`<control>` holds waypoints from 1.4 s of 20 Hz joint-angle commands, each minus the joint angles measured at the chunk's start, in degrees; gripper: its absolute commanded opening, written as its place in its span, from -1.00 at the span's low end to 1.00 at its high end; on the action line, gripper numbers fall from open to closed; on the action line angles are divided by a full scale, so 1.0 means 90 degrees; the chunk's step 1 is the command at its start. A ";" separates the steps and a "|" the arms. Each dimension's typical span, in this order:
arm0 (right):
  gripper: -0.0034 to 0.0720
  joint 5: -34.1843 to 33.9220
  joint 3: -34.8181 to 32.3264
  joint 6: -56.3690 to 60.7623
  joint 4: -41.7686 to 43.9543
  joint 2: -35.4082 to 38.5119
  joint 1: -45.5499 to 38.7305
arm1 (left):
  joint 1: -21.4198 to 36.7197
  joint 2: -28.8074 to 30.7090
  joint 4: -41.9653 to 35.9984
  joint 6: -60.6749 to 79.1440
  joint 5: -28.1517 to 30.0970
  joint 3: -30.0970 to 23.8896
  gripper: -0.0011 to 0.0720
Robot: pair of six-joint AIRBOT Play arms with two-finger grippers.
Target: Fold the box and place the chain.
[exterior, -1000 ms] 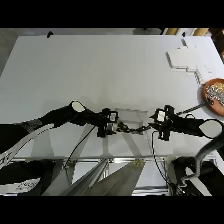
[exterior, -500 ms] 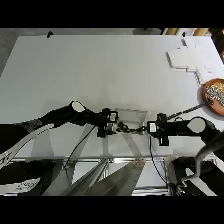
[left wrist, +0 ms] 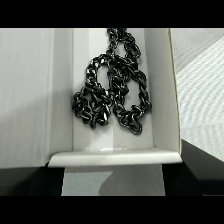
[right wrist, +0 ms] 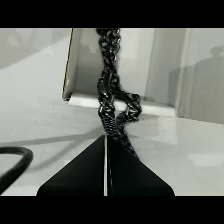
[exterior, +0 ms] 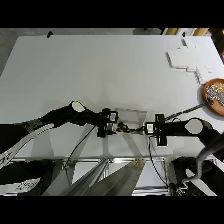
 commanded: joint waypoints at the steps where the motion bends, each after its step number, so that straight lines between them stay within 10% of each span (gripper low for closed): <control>1: -0.87 0.0357 0.0002 0.0160 -0.0024 0.0843 0.0017 | 0.0002 0.0005 0.0002 0.0000 0.0000 0.0007 0.13; 3: -0.86 0.0372 0.0000 0.0155 -0.0170 0.1241 0.0017 | 0.0002 0.0005 0.0002 0.0000 0.0000 0.0007 0.13; 5: -0.24 0.0318 -0.0005 0.0155 -0.0427 0.1212 0.0017 | 0.0002 0.0005 0.0002 0.0000 0.0000 0.0007 0.13; 6: -0.23 0.0321 -0.0007 0.0155 -0.0505 0.1093 0.0017 | 0.0002 0.0005 0.0002 0.0000 0.0000 0.0007 0.13; 19: -0.28 -0.0214 -0.0036 0.0061 0.0486 -0.0350 0.0019 | 0.0002 0.0005 0.0002 0.0000 0.0000 0.0007 0.13; 24: -0.84 0.0036 -0.0036 0.0277 0.0425 -0.0420 0.0017 | 0.0002 0.0005 0.0002 0.0000 0.0000 0.0007 0.13; 28: -0.87 0.0175 -0.0034 0.0661 0.0255 -0.0087 0.0019 | 0.0002 0.0005 0.0002 0.0000 0.0000 0.0007 0.13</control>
